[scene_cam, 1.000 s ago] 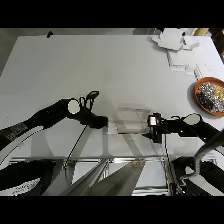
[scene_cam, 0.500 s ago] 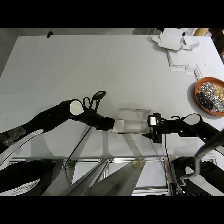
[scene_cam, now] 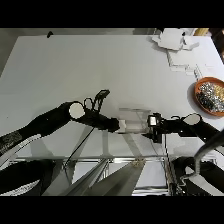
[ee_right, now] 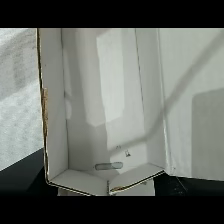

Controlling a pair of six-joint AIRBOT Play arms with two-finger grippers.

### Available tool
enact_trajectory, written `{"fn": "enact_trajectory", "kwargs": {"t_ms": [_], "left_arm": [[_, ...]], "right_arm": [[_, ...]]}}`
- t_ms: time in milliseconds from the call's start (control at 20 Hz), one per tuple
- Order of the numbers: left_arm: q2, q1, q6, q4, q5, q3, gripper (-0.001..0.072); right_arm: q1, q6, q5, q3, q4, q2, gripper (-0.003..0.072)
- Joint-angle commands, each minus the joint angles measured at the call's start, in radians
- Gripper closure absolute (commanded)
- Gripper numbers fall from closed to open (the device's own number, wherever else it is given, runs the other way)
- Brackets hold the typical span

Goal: Fold the box and place the chain.

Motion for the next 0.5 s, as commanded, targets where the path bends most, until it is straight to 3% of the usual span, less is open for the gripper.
{"fn": "enact_trajectory", "kwargs": {"t_ms": [0, 200, 450], "left_arm": [[0.002, -0.016, -0.008, -0.001, 0.021, 0.002, 0.0316], [-0.029, -0.053, -0.061, 0.056, 0.024, 0.046, 0.0318], [-0.083, -0.085, -0.326, 0.331, -0.058, 0.162, 0.0319]], "right_arm": [[0.000, 0.000, 0.000, 0.000, 0.000, 0.000, 0.0232], [0.000, 0.000, 0.000, 0.000, 0.000, 0.000, 0.0232], [0.000, 0.000, 0.000, 0.000, 0.000, 0.000, 0.0232]]}}
